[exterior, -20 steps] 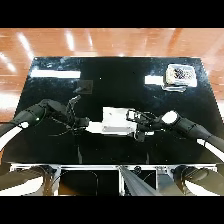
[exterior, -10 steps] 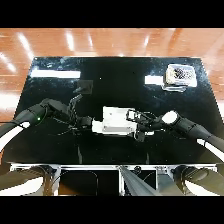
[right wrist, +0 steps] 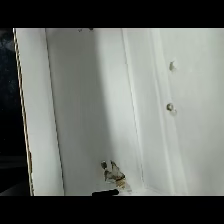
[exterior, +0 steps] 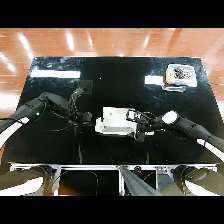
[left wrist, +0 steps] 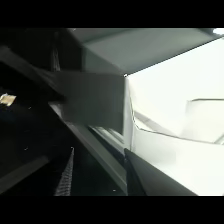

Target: Fold the box and place the chain.

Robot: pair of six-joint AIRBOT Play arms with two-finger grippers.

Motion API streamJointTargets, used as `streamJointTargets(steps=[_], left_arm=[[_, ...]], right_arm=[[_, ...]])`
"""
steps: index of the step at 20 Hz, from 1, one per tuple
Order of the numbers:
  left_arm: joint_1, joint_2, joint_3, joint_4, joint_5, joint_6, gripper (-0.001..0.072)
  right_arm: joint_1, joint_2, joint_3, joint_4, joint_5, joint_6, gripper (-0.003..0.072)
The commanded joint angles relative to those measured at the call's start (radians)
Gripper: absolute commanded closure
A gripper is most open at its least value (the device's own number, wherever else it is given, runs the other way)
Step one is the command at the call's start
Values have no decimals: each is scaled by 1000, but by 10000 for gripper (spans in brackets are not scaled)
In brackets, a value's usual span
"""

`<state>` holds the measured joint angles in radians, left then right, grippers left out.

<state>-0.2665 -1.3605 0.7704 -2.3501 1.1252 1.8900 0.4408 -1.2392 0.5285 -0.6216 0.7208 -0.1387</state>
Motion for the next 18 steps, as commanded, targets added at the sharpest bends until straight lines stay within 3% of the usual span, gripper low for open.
streamJointTargets(steps=[1, 15, 16, 17, 18], left_arm=[[-11, 1, 15, -20, 32, 14, 258], [-17, 1, 29, -79, 94, 55, 257], [-17, 1, 29, -79, 95, 55, 242], [-18, 1, 29, -79, 97, 56, 132], [-19, 1, 29, -75, 99, 62, 79]], right_arm=[[0, 0, 0, 0, 0, 0, 2], [0, 0, 0, 0, 0, 0, 2], [0, 0, 0, 0, 0, 0, 2], [0, 0, 0, 0, 0, 0, 1], [0, 0, 0, 0, 0, 0, 2]])
